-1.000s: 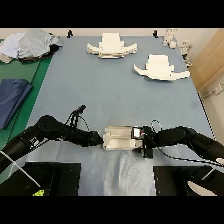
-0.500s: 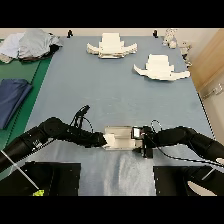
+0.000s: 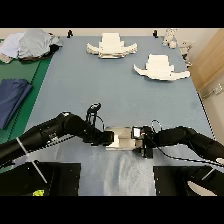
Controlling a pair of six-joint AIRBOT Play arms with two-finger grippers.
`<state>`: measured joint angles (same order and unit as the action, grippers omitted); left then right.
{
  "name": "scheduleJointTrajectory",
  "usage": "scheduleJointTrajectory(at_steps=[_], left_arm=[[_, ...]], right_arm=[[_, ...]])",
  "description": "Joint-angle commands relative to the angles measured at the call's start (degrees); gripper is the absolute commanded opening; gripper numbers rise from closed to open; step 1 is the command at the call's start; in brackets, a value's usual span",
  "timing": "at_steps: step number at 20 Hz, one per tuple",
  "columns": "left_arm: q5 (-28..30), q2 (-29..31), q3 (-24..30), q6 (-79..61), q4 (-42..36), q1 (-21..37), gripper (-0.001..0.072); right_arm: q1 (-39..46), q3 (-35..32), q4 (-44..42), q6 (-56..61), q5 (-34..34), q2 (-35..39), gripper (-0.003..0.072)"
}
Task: Fold the box.
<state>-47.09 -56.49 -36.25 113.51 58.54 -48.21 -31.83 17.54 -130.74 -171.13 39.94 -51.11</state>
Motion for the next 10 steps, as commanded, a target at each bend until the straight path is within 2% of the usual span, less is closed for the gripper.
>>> scheduleJointTrajectory(at_steps=[1,6,10], left_arm=[[-5.03,-5.27,-5.77,9.51,8.22,-3.56,0.0329],[-12.50,-10.73,-12.90,18.25,17.03,-6.80,0.0329],[-15.26,-12.35,-15.76,21.59,19.08,-7.52,0.0329]], right_arm=[[0.00,0.00,0.00,-0.04,0.00,0.00,0.0462],[0.00,0.00,0.00,-0.04,0.00,0.00,0.0462],[0.00,0.00,0.00,-0.04,0.00,0.00,0.0462]])
